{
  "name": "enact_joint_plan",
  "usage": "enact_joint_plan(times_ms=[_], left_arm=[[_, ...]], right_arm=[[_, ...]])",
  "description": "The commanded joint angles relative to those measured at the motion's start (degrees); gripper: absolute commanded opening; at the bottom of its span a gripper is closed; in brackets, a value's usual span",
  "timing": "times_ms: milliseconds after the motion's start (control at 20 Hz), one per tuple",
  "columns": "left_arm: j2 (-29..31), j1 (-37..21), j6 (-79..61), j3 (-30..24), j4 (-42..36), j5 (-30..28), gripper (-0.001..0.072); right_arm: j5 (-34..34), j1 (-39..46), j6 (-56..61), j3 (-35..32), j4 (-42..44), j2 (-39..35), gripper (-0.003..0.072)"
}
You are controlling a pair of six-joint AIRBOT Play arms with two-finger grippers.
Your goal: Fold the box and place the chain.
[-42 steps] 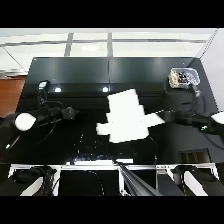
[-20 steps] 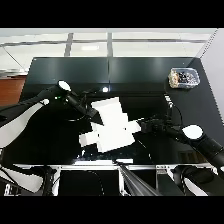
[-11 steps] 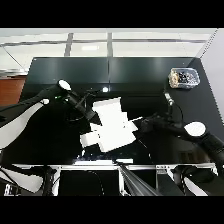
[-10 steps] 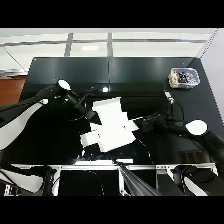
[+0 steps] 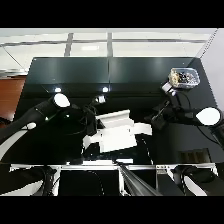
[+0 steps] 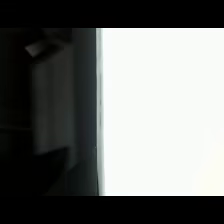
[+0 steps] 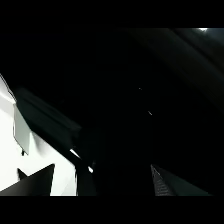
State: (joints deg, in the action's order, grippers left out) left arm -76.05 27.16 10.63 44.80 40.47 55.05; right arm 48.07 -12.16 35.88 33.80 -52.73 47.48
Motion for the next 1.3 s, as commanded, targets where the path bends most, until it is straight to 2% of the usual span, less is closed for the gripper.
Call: enact_joint_plan(times_ms=[0, 350, 550, 650, 800, 1000, 1150, 1250], left_arm=[[0.46, 2.62, -9.07, -2.08, 1.05, -12.22, 0.0030], [-1.38, 2.67, -9.40, 0.11, 3.13, -11.13, 0.0030], [-1.38, 2.67, -9.42, 0.17, 3.10, -8.02, 0.0030], [-1.38, 2.67, -9.42, 0.17, 3.10, -7.89, 0.0030], [-1.38, 2.67, -9.40, 0.17, 3.02, -8.00, 0.0030], [-1.40, 2.67, -9.40, 0.17, 2.99, -8.00, 0.0030], [-1.40, 2.67, -9.38, 0.17, 2.99, -8.00, 0.0030], [-1.40, 2.67, -9.38, 0.17, 2.99, -8.04, 0.0030]], right_arm=[[0.94, -4.76, -16.31, -0.66, -1.97, 0.07, 0.0701], [0.20, -10.78, -26.88, -7.82, -1.95, 0.79, 0.0701], [-2.78, -13.29, -29.73, -10.88, -0.24, 1.90, 0.0701], [-4.39, -16.17, -29.83, -11.04, 0.50, 3.87, 0.0701], [-10.73, -21.38, -30.21, -11.04, 2.12, 7.21, 0.0701], [-12.81, -26.10, -31.01, -11.04, 4.57, 9.75, 0.0701], [-17.94, -26.45, -30.97, -10.86, 5.88, 9.68, 0.0701], [-17.25, -25.44, -30.99, -9.16, 5.03, 9.25, 0.0701]])
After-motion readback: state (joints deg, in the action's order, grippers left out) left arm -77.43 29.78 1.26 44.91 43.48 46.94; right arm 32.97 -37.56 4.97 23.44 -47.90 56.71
